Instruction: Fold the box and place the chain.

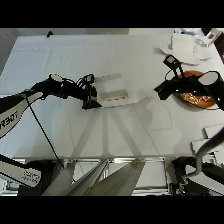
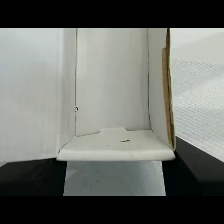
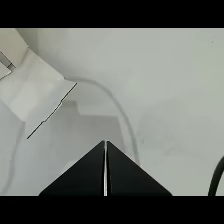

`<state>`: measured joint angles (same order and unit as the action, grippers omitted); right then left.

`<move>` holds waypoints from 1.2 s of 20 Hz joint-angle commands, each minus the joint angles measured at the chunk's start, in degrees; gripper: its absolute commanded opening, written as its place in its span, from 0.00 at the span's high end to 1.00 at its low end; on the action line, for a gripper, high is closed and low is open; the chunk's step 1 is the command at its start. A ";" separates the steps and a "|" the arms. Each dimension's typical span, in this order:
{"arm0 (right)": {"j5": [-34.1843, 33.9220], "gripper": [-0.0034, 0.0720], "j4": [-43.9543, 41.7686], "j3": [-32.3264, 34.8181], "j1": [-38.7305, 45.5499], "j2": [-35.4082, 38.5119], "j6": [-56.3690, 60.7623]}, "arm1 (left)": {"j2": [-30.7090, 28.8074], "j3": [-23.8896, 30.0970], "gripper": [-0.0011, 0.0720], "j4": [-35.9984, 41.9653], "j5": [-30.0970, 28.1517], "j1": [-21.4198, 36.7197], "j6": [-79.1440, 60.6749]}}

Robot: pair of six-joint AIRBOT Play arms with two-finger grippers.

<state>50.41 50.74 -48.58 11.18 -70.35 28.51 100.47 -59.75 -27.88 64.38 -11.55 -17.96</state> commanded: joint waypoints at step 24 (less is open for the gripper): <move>16.79 0.95 -23.76 0.02 0.37 -16.39 5.53 | -0.07 -0.02 0.44 -0.07 -0.13 0.02 1.73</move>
<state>64.31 28.16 -48.58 11.53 -86.65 34.33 100.44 -59.75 -27.86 64.29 -11.55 -16.80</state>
